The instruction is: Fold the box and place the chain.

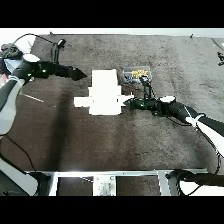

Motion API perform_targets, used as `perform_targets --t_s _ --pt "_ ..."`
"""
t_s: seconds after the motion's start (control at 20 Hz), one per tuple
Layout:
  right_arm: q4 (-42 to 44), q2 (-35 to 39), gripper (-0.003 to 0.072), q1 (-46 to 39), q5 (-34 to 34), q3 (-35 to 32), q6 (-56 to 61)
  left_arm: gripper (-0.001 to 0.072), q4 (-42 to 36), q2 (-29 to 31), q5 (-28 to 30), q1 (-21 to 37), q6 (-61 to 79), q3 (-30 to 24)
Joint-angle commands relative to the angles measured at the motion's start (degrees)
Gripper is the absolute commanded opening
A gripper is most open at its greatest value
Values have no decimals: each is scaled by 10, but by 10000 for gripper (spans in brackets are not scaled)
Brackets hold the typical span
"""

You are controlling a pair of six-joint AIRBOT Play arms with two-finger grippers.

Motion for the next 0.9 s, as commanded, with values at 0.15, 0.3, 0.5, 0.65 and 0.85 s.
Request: perform_targets --t_s 0.15,0.3,0.5,0.65,0.85 --pt "0 0 -9 0 0 0 -1 524 46 -104 -64 -37 -58 111" --pt "0 0 -9 0 0 1 -1 524 42 -121 -66 -37 -51 111" --pt "0 0 -9 0 4 1 -1 524 16 -135 -96 -37 -34 111" --pt "0 0 -9 0 7 1 -1 523 -7 -149 -119 -37 -33 111" --pt "0 0 -9 0 7 1 -1 509 -33 -167 -163 -42 -28 111"
